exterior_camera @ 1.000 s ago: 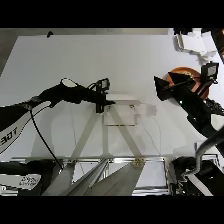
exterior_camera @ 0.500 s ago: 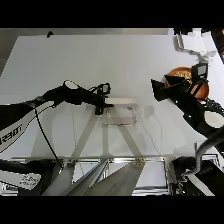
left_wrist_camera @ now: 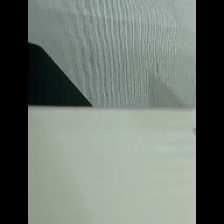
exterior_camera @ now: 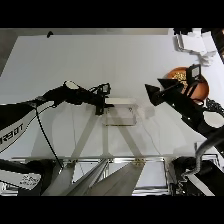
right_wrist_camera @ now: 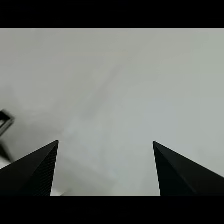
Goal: Fold the box and place the chain.
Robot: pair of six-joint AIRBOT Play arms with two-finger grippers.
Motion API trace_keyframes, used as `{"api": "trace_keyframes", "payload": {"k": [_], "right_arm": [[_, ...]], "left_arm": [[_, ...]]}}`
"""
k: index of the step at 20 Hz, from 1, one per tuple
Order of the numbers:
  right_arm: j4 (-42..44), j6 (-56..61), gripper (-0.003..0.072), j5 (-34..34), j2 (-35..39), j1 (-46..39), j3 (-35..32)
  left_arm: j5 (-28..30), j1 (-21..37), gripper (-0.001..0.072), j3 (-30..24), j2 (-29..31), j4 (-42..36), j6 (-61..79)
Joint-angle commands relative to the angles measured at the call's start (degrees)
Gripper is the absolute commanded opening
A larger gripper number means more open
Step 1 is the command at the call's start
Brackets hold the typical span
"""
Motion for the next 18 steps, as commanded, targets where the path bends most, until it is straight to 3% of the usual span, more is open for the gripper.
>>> {"api": "trace_keyframes", "payload": {"k": [1, 4, 8, 11, 15, 18], "right_arm": [[-6.38, 0.00, 0.0665, 16.61, 0.04, 0.04, 0.07], [-19.37, 0.02, 0.0665, 24.33, -0.24, 0.04, 0.07], [-31.95, -1.49, 0.0665, 24.22, -2.25, 0.04, 0.04], [-29.11, -14.14, 0.0665, 22.38, -6.38, 0.04, 0.09], [-22.40, -30.75, 0.0669, 23.67, -18.95, 0.04, 0.52], [-21.09, -35.80, 0.0675, 23.41, -23.78, 0.04, 0.61]], "left_arm": [[0.09, 0.00, 0.0008, -0.02, -0.04, 0.15, -0.02], [0.09, 0.00, 0.0008, -0.02, -0.04, 0.15, -0.02], [0.11, 0.00, 0.0008, -0.02, -0.04, 0.17, -0.02], [0.09, 0.00, 0.0008, -0.02, -0.04, 0.15, -0.02], [0.07, 0.00, 0.0008, -0.02, -0.04, 0.15, -0.02], [-0.04, 0.00, 0.0008, -0.02, -0.04, 0.15, -0.02]]}}
